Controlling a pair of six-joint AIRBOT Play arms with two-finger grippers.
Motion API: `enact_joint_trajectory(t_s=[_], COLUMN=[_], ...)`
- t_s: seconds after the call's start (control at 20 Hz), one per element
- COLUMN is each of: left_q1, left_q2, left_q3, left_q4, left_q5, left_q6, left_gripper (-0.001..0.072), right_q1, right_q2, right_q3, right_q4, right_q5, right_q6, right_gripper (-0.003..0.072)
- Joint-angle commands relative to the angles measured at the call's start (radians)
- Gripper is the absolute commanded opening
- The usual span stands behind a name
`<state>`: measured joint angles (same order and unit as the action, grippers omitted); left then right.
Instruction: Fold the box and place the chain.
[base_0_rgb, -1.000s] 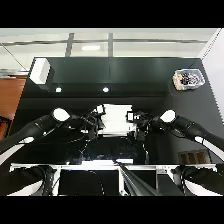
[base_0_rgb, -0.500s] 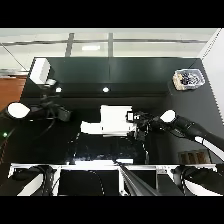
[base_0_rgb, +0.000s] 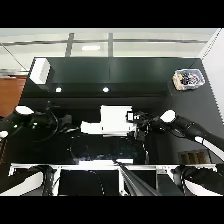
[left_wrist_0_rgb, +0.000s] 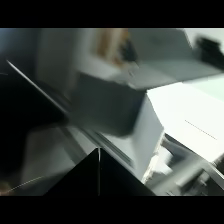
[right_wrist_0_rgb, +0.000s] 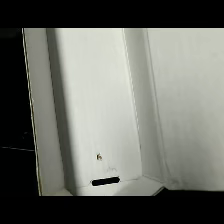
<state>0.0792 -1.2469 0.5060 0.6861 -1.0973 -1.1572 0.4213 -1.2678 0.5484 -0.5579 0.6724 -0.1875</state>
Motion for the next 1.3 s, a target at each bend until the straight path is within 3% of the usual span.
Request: enact_joint_trajectory(t_s=[0.0,0.15,0.4,0.45,0.55,0.65,0.85,1.05,1.15,1.25], left_q1=[-0.112,-0.181,-0.187,-0.187,-0.187,-0.187,-0.208,-0.29,-0.328,-0.362], left_q2=[-0.11,-0.116,-0.116,-0.116,-0.116,-0.116,-0.116,-0.116,-0.116,-0.116], left_q3=[0.0,0.023,0.058,0.068,0.093,0.122,0.18,0.228,0.25,0.27], left_q4=[-0.157,-0.171,-0.175,-0.176,-0.179,-0.179,-0.178,-0.135,-0.112,-0.092], left_q5=[0.008,0.064,0.019,-0.002,-0.035,-0.042,-0.062,-0.057,-0.051,-0.043], left_q6=[0.083,0.089,0.188,0.221,0.251,0.25,0.248,0.196,0.149,0.092], left_gripper=[0.0026,0.0027,0.0032,0.0099,0.0327,0.0705,0.0705,0.0678,0.0608,0.0607], right_q1=[0.0,0.0,0.0,0.0,0.0,0.0,0.0,0.0,0.0,0.0], right_q2=[0.0,0.0,0.0,0.0,0.0,0.0,0.0,0.0,0.0,0.0], right_q3=[0.0,0.0,0.0,0.0,0.0,0.0,0.0,0.0,0.0,0.0], right_q4=[0.0,0.0,0.0,0.0,0.0,0.0,0.0,0.0,0.0,0.0], right_q5=[0.0,0.0,0.0,0.0,0.0,0.0,0.0,0.0,0.0,0.0], right_q6=[0.0,0.0,0.0,0.0,0.0,0.0,0.0,0.0,0.0,0.0], right_gripper=[0.0482,0.0482,0.0482,0.0483,0.0482,0.0482,0.0482,0.0482,0.0482,0.0482])
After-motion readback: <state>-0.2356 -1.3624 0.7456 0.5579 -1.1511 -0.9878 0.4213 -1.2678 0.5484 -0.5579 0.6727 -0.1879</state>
